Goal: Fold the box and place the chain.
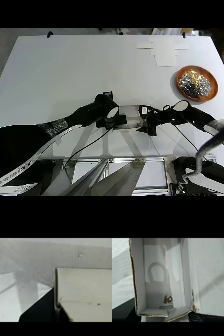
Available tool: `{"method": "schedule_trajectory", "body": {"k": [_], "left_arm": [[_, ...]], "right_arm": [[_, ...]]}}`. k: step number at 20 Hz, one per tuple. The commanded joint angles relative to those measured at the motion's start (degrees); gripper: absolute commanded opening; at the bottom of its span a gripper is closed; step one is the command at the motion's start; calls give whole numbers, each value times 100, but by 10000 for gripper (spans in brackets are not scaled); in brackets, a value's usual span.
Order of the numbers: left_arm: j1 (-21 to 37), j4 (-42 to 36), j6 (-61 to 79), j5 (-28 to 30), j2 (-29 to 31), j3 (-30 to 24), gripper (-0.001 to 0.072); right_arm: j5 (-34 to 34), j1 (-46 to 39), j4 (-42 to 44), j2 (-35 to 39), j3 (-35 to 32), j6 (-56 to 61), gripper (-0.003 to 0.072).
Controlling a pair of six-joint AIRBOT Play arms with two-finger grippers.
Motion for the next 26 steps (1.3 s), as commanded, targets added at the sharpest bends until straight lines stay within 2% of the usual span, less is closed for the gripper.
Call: {"method": "schedule_trajectory", "body": {"k": [1,4,5,7,13,14,15,18,19,22,23,26], "left_arm": [[0,-59,-61,28,-31,0,1],[0,-52,-59,28,-31,0,1],[0,-52,-61,33,-31,0,24],[0,-42,-57,33,-31,0,113],[0,-28,-37,33,-31,0,112],[-2,-31,-39,31,-33,0,73],[-2,-35,-20,33,-33,0,0],[-2,-35,-20,31,-31,0,2],[0,-39,-20,31,-28,0,42],[4,-37,-15,-33,9,0,329],[20,-37,-11,-42,39,0,354],[57,-35,94,-42,103,0,328]], "right_arm": [[0,2,9,2,0,13,456],[0,2,9,2,0,13,456],[0,2,9,2,0,13,456],[0,2,9,2,-2,13,456],[0,2,9,2,0,13,456],[0,2,9,2,0,13,456],[0,2,9,2,0,13,456],[0,2,9,2,0,13,456],[0,2,9,2,0,13,456],[2,2,9,2,0,13,456],[0,0,9,2,0,13,456],[0,2,9,2,0,13,456]]}}
